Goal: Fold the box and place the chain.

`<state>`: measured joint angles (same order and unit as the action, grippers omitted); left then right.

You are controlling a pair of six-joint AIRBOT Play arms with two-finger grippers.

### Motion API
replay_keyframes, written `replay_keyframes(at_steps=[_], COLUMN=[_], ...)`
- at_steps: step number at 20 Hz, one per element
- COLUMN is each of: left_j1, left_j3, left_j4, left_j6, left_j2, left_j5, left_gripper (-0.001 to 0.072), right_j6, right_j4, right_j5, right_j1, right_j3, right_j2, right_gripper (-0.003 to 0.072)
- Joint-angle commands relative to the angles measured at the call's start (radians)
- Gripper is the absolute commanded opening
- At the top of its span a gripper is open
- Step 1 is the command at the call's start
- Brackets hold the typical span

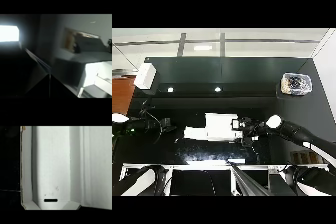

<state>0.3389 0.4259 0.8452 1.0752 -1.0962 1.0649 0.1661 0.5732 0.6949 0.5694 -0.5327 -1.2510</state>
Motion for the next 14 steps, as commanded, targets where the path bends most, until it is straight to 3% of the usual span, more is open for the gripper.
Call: replay_keyframes(at_steps=[1,5,10,12,13,14], left_j1=[-0.005,-0.136,-0.230,-0.238,-0.237,-0.237], left_j3=[-0.011,-0.011,-0.011,-0.006,-0.002,0.008], left_j4=[-0.031,-0.149,-0.207,-0.207,-0.206,-0.198], left_j6=[0.100,-0.011,-0.033,-0.110,-0.127,-0.134], left_j2=[-0.117,-0.210,-0.222,-0.211,-0.204,-0.200], left_j5=[0.040,0.039,0.040,0.048,0.053,0.068], left_gripper=[0.0032,0.0033,0.0062,0.0307,0.0496,0.0617], right_j6=[0.000,0.000,0.000,0.000,0.000,0.000], right_j4=[0.000,0.000,0.000,0.000,0.000,0.000], right_j5=[0.000,0.000,0.000,0.000,0.000,0.000], right_j1=[0.000,0.000,0.000,0.000,0.000,0.000], right_j3=[-0.001,-0.001,-0.001,-0.001,-0.001,-0.001], right_j2=[-0.001,-0.001,-0.001,-0.001,-0.001,-0.001], right_gripper=[0.0201,0.0201,0.0201,0.0201,0.0201,0.0201])
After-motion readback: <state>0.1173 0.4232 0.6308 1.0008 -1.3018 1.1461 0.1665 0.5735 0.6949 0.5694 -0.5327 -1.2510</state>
